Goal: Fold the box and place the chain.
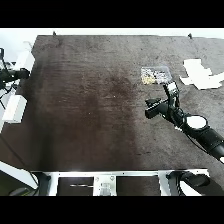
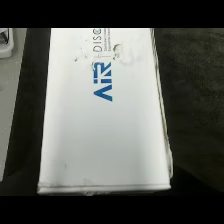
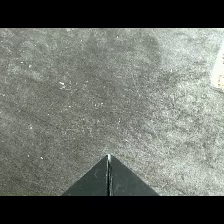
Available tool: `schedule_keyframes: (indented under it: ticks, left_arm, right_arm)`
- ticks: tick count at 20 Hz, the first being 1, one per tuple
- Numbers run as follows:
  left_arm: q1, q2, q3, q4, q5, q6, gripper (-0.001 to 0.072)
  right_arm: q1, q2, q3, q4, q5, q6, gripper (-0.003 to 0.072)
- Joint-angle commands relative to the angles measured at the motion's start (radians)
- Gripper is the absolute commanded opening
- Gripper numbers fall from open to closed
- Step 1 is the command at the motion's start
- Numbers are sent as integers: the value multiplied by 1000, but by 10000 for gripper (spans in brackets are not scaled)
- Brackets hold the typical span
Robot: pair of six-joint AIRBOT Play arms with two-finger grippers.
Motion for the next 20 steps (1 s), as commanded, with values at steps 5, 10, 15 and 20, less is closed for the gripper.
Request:
schedule_keyframes:
  ticks: [5,10,15,20]
  left_arm:
    - [14,-113,50,8,23,49,14]
    - [14,-135,51,-4,23,98,28]
    - [14,-135,51,-4,31,111,720]
    - [14,-120,51,1,35,111,720]
  right_arm:
    - [0,0,-1,8,-7,5,12]
    - [0,0,-1,8,-8,5,12]
    - [0,0,-1,8,-7,5,13]
    - [0,0,-1,8,-7,5,355]
